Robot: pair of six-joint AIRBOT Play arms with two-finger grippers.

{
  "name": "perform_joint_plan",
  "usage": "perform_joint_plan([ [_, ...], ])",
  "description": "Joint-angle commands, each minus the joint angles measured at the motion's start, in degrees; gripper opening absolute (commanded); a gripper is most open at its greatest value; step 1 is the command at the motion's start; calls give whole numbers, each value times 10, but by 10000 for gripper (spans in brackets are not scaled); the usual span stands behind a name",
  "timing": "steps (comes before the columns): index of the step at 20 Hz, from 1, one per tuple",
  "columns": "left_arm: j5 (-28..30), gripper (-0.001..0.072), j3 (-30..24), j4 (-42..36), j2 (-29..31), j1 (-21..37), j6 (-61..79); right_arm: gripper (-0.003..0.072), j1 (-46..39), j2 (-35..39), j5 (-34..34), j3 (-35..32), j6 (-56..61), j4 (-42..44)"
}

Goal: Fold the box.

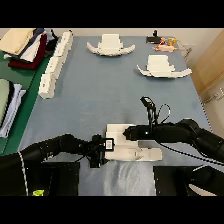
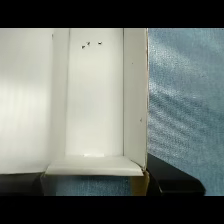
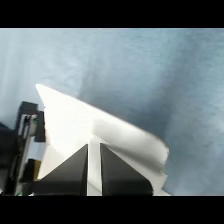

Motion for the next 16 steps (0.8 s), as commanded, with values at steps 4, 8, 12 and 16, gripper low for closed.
perform_joint_plan([
  [4, 0, 531, 0, 0, 0, 0, 0, 119, 5, -99, 16, 0, -21, -20],
  [8, 0, 531, 0, 0, 0, 0, 0, 119, 5, -98, 15, 0, -28, -20],
  [12, 0, 532, 0, 0, 0, 0, 0, 119, 5, -97, 10, 1, -28, -19],
  [16, 0, 531, 0, 0, 0, 0, 0, 119, 5, -97, 2, 1, -28, -19],
])
